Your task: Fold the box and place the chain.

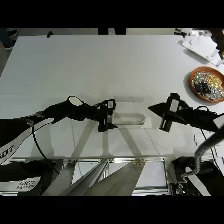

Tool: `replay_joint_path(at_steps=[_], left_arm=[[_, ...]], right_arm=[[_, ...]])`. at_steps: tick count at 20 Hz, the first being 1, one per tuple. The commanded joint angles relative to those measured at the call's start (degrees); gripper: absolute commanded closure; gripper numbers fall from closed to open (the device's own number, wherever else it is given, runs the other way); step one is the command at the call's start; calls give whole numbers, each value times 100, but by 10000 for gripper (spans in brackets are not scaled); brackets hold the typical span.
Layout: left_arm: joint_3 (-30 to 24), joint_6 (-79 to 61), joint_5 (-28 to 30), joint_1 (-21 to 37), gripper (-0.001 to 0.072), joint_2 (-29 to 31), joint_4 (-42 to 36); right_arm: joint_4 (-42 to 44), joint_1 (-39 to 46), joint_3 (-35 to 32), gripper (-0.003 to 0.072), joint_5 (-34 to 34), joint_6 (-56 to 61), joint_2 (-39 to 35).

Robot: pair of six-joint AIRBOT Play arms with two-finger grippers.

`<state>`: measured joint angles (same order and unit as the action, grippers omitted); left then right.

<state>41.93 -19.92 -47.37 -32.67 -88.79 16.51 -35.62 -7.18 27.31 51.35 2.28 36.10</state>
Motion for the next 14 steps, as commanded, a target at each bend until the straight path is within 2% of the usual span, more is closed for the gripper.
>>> replay_joint_path(at_steps=[1,5,9,11,14], left_arm=[[0,0,0,7,437,0,0],[0,0,-2,7,437,0,0],[0,0,0,7,437,0,0],[0,0,2,7,437,0,0],[0,0,0,7,437,0,0]], right_arm=[[1681,-151,2,669,-96,90,824],[1974,-179,195,669,-505,94,2240],[1799,-179,595,669,-1038,459,2881],[1335,-179,636,669,-1204,743,2973],[120,-179,636,668,-1202,1432,3180]])
